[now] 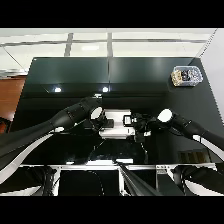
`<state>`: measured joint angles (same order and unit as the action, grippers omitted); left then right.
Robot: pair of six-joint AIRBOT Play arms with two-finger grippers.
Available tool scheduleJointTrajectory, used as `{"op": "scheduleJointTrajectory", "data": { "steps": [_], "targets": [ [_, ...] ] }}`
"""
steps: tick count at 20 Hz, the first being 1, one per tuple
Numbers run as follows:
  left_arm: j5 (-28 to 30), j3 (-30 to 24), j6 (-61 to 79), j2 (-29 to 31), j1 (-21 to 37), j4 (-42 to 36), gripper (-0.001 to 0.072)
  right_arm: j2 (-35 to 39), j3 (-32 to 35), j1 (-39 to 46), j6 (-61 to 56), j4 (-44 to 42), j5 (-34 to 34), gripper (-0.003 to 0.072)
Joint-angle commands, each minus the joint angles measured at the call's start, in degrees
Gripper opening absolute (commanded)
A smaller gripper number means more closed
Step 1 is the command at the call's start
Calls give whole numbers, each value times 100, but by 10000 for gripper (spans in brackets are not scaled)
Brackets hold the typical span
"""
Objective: Fold the box and place the chain.
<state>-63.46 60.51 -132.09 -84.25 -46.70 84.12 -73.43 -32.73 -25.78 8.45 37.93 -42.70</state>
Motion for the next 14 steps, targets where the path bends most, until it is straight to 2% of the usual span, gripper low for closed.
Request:
{"op": "scheduleJointTrajectory", "data": {
  "steps": [1, 3, 5, 13, 14],
  "targets": [
    [2, 2, -11, -4, -4, -20, 23, 297, -7, 20, -684, 542, -262, 720],
    [0, 2, -11, -4, -4, -17, 23, 734, -7, 57, -1425, 1488, -549, 720],
    [2, 2, -11, -4, -4, -22, 23, 1086, -7, 70, -1720, 1912, -623, 720],
    [4, 2, -11, -4, -4, -20, 23, 1137, -4, 68, -1119, 1014, -203, 707],
    [2, 2, -11, -4, -4, -20, 23, 1137, -4, 68, -1045, 1005, -219, 551]
  ]
}}
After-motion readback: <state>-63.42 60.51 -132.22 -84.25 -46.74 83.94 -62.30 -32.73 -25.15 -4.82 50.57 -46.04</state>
